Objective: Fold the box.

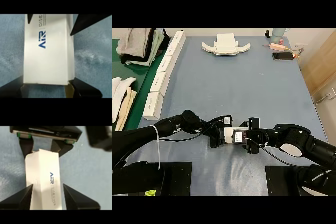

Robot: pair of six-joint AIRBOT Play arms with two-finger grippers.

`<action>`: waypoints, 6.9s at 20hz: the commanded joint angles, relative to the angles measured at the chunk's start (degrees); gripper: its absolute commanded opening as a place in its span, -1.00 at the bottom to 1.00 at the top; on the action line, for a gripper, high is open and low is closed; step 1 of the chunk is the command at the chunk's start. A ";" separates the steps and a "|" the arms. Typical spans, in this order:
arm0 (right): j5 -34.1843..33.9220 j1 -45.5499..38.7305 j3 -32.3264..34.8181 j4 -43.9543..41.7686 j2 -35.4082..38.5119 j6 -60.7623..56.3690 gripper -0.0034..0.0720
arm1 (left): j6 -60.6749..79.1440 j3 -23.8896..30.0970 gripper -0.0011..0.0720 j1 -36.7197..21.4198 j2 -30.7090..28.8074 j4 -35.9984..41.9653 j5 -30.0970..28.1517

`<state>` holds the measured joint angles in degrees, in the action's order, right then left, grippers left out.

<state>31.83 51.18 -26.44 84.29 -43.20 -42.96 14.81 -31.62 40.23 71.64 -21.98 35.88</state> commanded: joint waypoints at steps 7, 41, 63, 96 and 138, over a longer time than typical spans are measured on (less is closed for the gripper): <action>-4.22 -0.04 -0.04 3.61 2.45 0.59 0.53 | 0.20 0.00 0.30 0.13 -0.04 -0.09 0.13; 3.19 0.00 0.09 -11.61 -1.14 4.48 -0.25 | 0.20 0.00 0.30 0.13 -0.04 -0.09 0.13; -21.05 -0.02 13.05 -30.88 7.50 -17.55 -0.89 | 0.20 0.00 0.30 0.13 -0.04 -0.09 0.13; -18.38 -6.56 10.67 -21.57 12.41 -17.59 -0.89 | 0.20 0.00 0.30 0.13 -0.04 -0.09 0.13; 19.54 -25.59 -15.04 13.00 -15.06 -70.20 -0.89 | -59.93 -38.32 0.30 -42.60 18.97 -31.34 -6.88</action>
<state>53.36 25.61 -41.43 97.25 -58.24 -113.12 -41.32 -61.04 1.39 82.39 -52.62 27.24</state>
